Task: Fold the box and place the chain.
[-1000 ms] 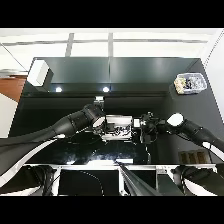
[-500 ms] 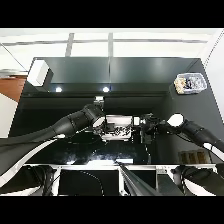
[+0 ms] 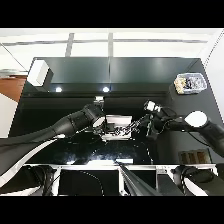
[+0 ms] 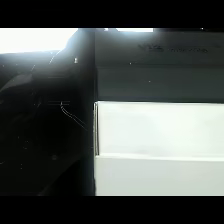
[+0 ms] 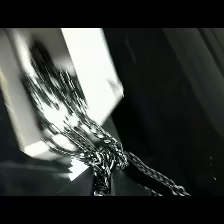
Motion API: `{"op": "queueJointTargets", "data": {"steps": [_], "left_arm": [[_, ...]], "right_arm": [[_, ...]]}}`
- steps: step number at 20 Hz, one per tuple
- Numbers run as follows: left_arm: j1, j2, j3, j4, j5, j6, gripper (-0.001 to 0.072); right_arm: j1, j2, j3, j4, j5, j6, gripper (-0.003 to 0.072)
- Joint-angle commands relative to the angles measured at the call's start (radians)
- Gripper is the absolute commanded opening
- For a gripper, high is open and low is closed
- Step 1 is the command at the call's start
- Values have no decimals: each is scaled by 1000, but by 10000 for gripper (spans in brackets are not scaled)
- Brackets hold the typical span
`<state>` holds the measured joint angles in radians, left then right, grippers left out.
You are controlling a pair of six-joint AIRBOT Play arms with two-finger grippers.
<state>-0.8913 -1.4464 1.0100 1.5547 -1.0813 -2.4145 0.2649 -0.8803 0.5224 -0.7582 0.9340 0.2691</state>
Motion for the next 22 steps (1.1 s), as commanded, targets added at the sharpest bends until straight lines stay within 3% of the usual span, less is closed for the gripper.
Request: {"op": "queueJointTargets", "data": {"steps": [1, 4, 8, 14, 18, 22], "left_arm": [[1, 0, 0, 0, -1, 1, 29], [1, 0, 0, 0, 0, 1, 30], [1, 0, 0, 0, -1, 2, 29], [1, 0, 0, 0, -2, 2, 29], [1, 0, 0, 0, -1, 2, 29], [1, 0, 0, 0, -1, 2, 29]], "right_arm": [[-14, 79, 77, 60, 161, 199, 49], [-13, 81, 163, 225, 280, 209, 49], [-13, 81, 266, 395, 305, 220, 48], [-14, 81, 426, 392, 323, 301, 49], [-14, 81, 597, 278, 324, 470, 49], [-14, 80, 710, 267, 326, 528, 49]]}}
